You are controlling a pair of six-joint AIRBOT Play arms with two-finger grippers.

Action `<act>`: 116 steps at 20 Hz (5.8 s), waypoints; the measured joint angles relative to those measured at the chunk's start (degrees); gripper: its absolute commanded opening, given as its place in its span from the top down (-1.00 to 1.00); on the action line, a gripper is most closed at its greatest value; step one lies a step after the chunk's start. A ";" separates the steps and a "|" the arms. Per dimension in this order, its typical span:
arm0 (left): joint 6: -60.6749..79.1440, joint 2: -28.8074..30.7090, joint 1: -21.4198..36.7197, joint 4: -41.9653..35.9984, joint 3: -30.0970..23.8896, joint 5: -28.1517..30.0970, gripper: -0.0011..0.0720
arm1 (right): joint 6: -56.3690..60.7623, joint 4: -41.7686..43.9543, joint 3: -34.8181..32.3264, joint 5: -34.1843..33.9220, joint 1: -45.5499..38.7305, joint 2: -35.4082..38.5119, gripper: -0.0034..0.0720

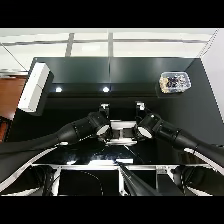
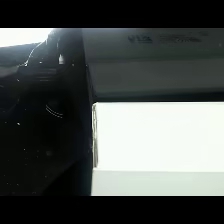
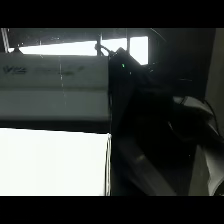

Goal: Fold the box and place the chain.

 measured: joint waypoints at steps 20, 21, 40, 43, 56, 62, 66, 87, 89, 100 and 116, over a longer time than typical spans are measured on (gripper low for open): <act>0.15 -0.07 -0.02 -0.04 -0.02 -0.13 0.90 | -28.24 -15.63 4.44 10.91 -32.70 27.17 -0.11; 0.13 -0.04 -0.02 -0.04 -0.02 -0.13 0.90 | -29.16 -16.35 4.17 7.32 -36.35 26.32 -0.44; -1.36 -0.04 -0.02 1.81 -0.02 -0.98 0.90 | -18.84 -9.25 48.43 2.49 -55.06 -32.76 -0.59; -1.36 -0.04 0.00 1.70 -0.02 -1.03 0.90 | -13.09 -9.88 50.05 2.73 -55.43 -35.30 -0.59; -1.38 -0.04 0.00 1.27 -0.02 -1.11 0.90 | -18.69 -7.82 53.11 4.35 -56.98 -36.33 0.89; -1.40 -0.04 0.00 1.25 -0.02 -1.05 0.90 | -36.33 -7.30 53.88 6.58 -57.31 -24.24 0.90; -1.40 -0.04 0.00 1.22 -0.02 -0.96 0.90 | -43.06 -4.55 54.16 4.50 -57.37 -14.27 0.90; -1.40 -0.04 0.00 1.22 -0.02 -0.79 0.90 | -58.73 29.92 13.49 27.61 -34.60 27.34 0.90; -1.40 -0.04 -0.02 1.22 -0.02 -0.79 0.90 | -57.29 32.63 12.04 26.25 -31.43 27.69 0.90; -1.40 -0.04 0.00 1.25 -0.02 -0.57 0.90 | -52.33 35.41 5.40 12.81 -20.06 25.22 0.90; -1.40 -0.04 0.00 1.25 -0.02 -0.46 0.90 | -49.27 30.53 -0.90 1.18 -13.64 19.54 0.35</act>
